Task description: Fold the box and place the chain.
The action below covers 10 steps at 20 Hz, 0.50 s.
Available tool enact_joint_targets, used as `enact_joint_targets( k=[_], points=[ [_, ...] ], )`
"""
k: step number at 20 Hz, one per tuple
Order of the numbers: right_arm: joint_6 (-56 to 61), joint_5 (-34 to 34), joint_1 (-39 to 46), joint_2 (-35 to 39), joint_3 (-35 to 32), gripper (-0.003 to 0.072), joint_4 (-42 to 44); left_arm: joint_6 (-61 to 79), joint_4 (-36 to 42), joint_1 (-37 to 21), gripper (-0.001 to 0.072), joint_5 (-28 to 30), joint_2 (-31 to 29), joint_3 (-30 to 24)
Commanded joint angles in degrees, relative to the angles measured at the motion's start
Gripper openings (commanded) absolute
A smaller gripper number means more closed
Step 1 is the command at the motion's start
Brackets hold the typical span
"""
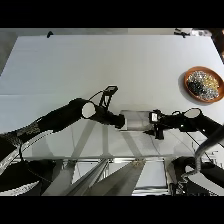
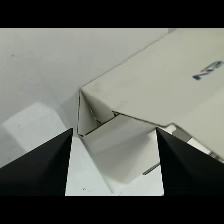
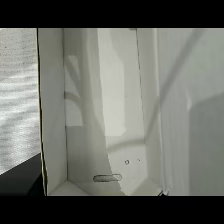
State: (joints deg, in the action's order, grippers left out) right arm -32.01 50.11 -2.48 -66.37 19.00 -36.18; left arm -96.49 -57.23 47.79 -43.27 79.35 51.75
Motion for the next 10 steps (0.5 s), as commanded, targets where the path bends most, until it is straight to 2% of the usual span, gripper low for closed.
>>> enact_joint_targets(
  k=[1,4,9,10],
  points=[
    [0.0,0.0,0.0,0.0,0.0,0.0358,0.0,-8.8,-5.5,1.2,0.0557,-3.1,1.8,3.7],
    [0.0,0.0,0.0,0.0,0.0,0.0358,0.0,-12.3,-6.7,2.6,0.0557,-5.5,4.2,5.7],
    [0.0,0.0,0.0,0.0,0.0,0.0358,0.0,-16.2,-7.5,3.7,0.0554,-5.8,5.2,6.2],
    [0.0,0.0,0.0,0.0,0.0,0.0358,0.0,-17.6,-8.5,3.8,0.0514,-5.9,5.4,6.3]
  ],
)
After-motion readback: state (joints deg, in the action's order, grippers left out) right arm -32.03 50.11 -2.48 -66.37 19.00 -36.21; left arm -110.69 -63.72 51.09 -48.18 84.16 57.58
